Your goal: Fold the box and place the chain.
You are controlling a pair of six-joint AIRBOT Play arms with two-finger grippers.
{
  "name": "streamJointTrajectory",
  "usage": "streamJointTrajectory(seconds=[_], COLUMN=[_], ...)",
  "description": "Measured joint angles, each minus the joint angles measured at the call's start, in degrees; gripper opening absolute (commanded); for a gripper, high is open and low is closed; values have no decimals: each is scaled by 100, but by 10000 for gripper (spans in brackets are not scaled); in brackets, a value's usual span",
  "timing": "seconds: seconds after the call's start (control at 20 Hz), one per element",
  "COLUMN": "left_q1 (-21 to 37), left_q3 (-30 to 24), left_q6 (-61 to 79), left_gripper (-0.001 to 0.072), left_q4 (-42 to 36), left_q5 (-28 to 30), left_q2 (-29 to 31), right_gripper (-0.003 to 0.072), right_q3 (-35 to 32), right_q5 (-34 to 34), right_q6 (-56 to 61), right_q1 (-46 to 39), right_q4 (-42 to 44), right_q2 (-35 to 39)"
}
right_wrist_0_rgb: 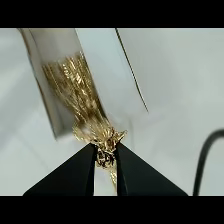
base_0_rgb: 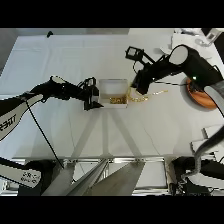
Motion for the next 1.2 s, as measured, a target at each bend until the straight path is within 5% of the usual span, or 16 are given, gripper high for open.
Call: streamJointTrajectory(seconds=[0.4,0.75,0.8,0.85,0.9,1.2], left_q1=[0,0,0,0,0,0], left_q3=[0,0,0,0,0,0], left_q6=[-2,-2,0,-2,-2,0], left_gripper=[155,155,155,155,155,155], left_q4=[2,0,0,0,0,0], left_q5=[0,0,0,0,0,0], left_q2=[0,0,0,0,0,0], right_gripper=[12,17,100,281,349,355], right_q3=[-4,-4,-2,-4,-4,0], right_q5=[-1158,-1967,-1930,-1834,-1751,-1626], right_q6=[26,713,892,1036,1152,1445], right_q1=[992,1377,1381,1384,1388,1392], right_q4=[909,356,133,-79,-254,-984], right_q2=[76,-225,-275,-321,-352,-48])
